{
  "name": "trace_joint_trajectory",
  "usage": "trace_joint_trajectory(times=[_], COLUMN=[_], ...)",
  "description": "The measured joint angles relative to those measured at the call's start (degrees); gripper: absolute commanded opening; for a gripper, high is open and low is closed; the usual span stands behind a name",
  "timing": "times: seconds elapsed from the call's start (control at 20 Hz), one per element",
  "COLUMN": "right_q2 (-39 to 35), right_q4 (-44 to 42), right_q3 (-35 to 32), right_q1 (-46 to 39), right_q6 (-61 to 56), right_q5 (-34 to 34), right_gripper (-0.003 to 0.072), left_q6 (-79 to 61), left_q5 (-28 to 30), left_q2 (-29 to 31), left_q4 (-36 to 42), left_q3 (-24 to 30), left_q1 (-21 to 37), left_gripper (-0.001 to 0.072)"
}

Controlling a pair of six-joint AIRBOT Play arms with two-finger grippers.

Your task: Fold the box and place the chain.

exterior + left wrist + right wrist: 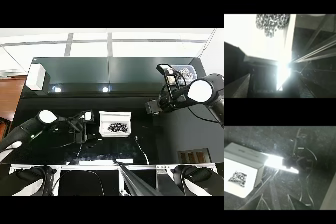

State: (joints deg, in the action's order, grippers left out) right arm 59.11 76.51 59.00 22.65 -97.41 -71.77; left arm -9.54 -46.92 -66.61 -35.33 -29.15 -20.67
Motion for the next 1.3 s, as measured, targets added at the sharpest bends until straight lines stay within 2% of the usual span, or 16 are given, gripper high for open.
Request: trace_joint_trajectory(times=[0.3,0.85,0.9,1.0,1.05,1.1,1.15,1.3], right_q2=[0.0,0.0,0.0,0.0,0.0,0.0,0.0,0.6], right_q4=[-0.4,-1.1,-1.1,-1.1,-1.2,-1.3,-1.6,-3.8], right_q3=[0.0,0.0,0.0,0.0,-0.2,-0.6,-1.3,-5.0], right_q1=[0.0,0.0,0.0,0.0,0.0,0.0,0.0,0.0], right_q6=[-0.2,-0.3,-0.3,-0.3,-0.3,-0.3,-0.3,-0.1], right_q5=[0.0,1.8,2.2,3.5,4.6,6.3,8.2,16.0], right_gripper=[0.0376,0.0376,0.0376,0.0376,0.0377,0.0436,0.072,0.072], left_q6=[-3.3,-5.8,-6.1,-6.7,-6.8,-7.0,-7.1,-7.2], left_q5=[-0.3,-0.2,-0.1,0.4,0.6,0.8,1.0,1.3], left_q2=[-6.0,-9.1,-9.2,-9.4,-9.4,-9.4,-9.5,-9.5], left_q4=[2.4,3.0,3.0,2.9,3.0,3.0,3.0,3.0], left_q3=[-4.0,-7.0,-7.0,-7.1,-7.1,-7.1,-7.2,-7.2], left_q1=[-0.8,-4.1,-4.5,-5.4,-5.7,-5.9,-6.1,-6.3], left_gripper=[0.0716,0.0704,0.0625,0.0336,0.0322,0.0322,0.0322,0.0323])
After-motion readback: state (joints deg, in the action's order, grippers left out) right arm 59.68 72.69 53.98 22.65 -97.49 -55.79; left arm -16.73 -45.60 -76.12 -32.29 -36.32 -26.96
